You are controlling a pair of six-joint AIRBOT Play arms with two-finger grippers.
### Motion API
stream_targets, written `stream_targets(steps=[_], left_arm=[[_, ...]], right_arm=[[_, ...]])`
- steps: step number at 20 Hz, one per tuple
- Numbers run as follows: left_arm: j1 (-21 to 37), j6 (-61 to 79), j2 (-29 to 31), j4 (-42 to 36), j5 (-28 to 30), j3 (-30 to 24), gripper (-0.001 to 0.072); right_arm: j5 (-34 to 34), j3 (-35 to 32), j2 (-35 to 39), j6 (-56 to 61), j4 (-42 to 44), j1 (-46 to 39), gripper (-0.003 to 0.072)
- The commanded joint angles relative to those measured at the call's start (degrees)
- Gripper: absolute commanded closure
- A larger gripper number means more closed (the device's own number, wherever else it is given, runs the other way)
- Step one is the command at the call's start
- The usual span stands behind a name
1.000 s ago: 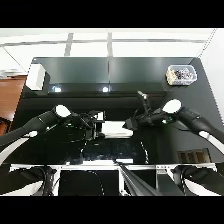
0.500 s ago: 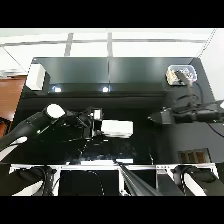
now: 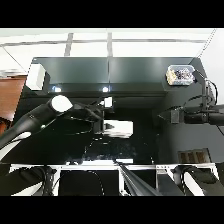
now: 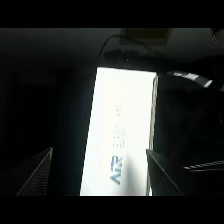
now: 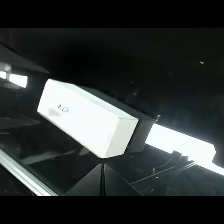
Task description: Fold the box and place the chain.
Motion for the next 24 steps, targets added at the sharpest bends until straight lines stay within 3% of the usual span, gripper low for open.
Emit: stream_targets(steps=[1,4,10,24], left_arm=[[-2.8,-6.6,-7.8,1.9,-0.8,6.1,-0.0006],[-3.9,-9.0,-10.9,5.1,-5.5,8.4,-0.0006],[-4.2,-9.0,-11.1,8.9,-8.3,8.5,-0.0006],[-5.2,-13.6,-11.1,12.6,-8.5,8.5,-0.0006]], right_arm=[[-0.5,0.0,0.2,0.2,-0.2,-0.2,0.0673],[-0.5,0.0,0.2,0.2,-0.3,-0.2,0.0673],[-0.8,0.0,0.2,0.2,-0.3,-0.2,0.0673],[-0.8,0.0,0.2,0.2,-0.3,-0.2,0.0673]])
